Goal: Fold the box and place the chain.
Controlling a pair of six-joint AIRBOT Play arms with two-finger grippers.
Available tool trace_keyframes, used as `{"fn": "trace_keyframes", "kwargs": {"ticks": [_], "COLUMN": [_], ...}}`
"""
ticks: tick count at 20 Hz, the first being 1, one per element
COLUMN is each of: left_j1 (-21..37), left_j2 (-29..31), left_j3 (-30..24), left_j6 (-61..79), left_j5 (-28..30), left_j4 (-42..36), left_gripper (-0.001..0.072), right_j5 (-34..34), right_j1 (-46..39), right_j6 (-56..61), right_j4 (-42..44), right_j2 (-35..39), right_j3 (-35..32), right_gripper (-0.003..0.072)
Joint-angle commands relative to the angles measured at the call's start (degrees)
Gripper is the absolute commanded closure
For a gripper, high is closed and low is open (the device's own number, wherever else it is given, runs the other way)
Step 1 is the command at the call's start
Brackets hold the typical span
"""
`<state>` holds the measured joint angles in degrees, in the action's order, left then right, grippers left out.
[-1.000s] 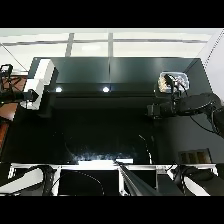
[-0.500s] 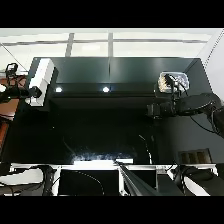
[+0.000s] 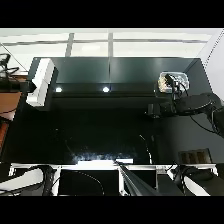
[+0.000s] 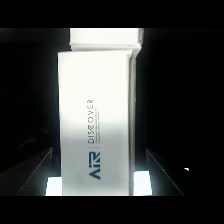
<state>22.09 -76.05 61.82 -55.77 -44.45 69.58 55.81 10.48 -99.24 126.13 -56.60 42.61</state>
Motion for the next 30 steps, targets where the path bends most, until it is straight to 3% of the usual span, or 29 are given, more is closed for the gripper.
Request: {"fn": "trace_keyframes", "kwargs": {"ticks": [1,3,4,5,6,8,10,14,17,30], "left_j1": [-0.33,-1.01,-1.44,-1.97,-2.8,-6.05,-11.74,-26.27,-29.83,-29.81], "left_j2": [8.44,13.16,15.52,17.53,19.41,22.36,25.97,36.83,41.7,42.88], "left_j3": [1.2,1.2,1.18,1.18,1.14,0.96,-1.77,-19.15,-29.16,-29.7], "left_j6": [-3.61,-3.69,-4.48,-4.81,-4.63,-7.34,-13.18,-21.55,-23.8,-23.76], "left_j5": [-4.15,-7.63,-9.9,-12.57,-15.63,-21.05,-21.2,-10.25,-4.55,-2.62], "left_j4": [-2.8,-7.45,-9.92,-12.09,-14.01,-13.88,-10.32,-2.32,0.31,0.37], "left_gripper": [-0.0001,0.0046,0.0285,0.0621,0.0684,0.0686,0.0687,0.0687,0.0685,0.0682], "right_j5": [1.27,5.05,7.06,8.76,10.03,9.81,9.49,-1.88,-3.89,-2.71], "right_j1": [-1.81,-4.35,-5.75,-6.88,-7.78,-8.59,-8.57,-8.57,-8.57,-8.57], "right_j6": [-0.46,-1.73,-1.7,-1.68,-1.66,-0.55,3.85,11.04,11.19,11.19], "right_j4": [-0.68,-3.76,-6.47,-9.27,-12.33,-18.29,-25.35,-30.29,-30.18,-30.23], "right_j2": [0.04,0.22,0.66,1.4,2.73,7.17,12.33,22.88,23.54,23.56], "right_j3": [1.22,5.27,8.31,11.19,13.86,15.54,13.92,-1.99,-9.09,-9.16], "right_gripper": [0.0665,0.0664,0.0664,0.0664,0.0664,0.0664,0.0665,0.0664,0.0666,0.0666]}}
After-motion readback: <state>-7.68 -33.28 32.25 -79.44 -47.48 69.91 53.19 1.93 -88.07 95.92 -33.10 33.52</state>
